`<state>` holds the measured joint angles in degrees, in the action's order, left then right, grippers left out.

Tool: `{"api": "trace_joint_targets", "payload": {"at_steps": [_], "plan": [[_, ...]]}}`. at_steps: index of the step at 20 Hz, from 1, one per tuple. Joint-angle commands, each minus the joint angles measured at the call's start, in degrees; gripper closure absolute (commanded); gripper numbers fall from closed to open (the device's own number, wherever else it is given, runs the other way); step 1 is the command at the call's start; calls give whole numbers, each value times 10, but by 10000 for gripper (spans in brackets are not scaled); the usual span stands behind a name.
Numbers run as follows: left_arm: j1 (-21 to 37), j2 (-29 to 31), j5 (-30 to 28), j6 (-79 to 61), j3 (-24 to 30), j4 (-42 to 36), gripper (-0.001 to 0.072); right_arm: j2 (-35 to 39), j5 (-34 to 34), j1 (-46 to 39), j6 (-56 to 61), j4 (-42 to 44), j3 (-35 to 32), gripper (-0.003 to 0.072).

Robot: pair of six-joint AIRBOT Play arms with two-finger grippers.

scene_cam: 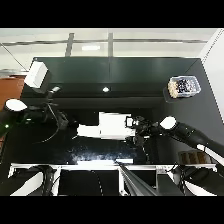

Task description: Fold the box and place the chain.

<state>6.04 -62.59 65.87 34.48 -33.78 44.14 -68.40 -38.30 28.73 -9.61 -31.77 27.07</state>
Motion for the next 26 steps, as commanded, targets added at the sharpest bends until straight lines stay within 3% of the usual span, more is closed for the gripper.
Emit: {"api": "trace_joint_targets", "payload": {"at_steps": [1, 3, 9, 12, 16, 17, 19, 20, 21, 26], "plan": [[82, -30, 15, 198, 15, -21, 682, 0, 0, 0, 0, 0, 0, 225], [77, -65, -2, 257, 34, -37, 682, 0, 0, 0, 0, 0, 0, 225], [19, -171, -17, 257, 45, -56, 682, 0, 0, 0, 0, 0, 0, 225], [-17, -179, -23, 221, 45, -116, 682, 0, 0, 0, 0, 0, 0, 225], [-81, -179, -59, 228, 45, -134, 678, 0, 0, 0, 0, 0, 0, 225], [-89, -178, -54, 227, 44, -140, 616, 0, 0, 0, 0, 0, 0, 225], [-93, -168, -45, 225, 42, -139, 305, 0, 0, 0, 0, 0, 0, 225], [-92, -162, -38, 226, 38, -135, 86, 0, 0, 0, 0, 0, 0, 225], [-92, -158, -24, 226, 34, -133, 2, 0, 0, 0, 0, 0, 0, 225], [-115, -141, -7, 242, 23, -133, 6, 0, 0, 0, 0, 0, 0, 225]]}}
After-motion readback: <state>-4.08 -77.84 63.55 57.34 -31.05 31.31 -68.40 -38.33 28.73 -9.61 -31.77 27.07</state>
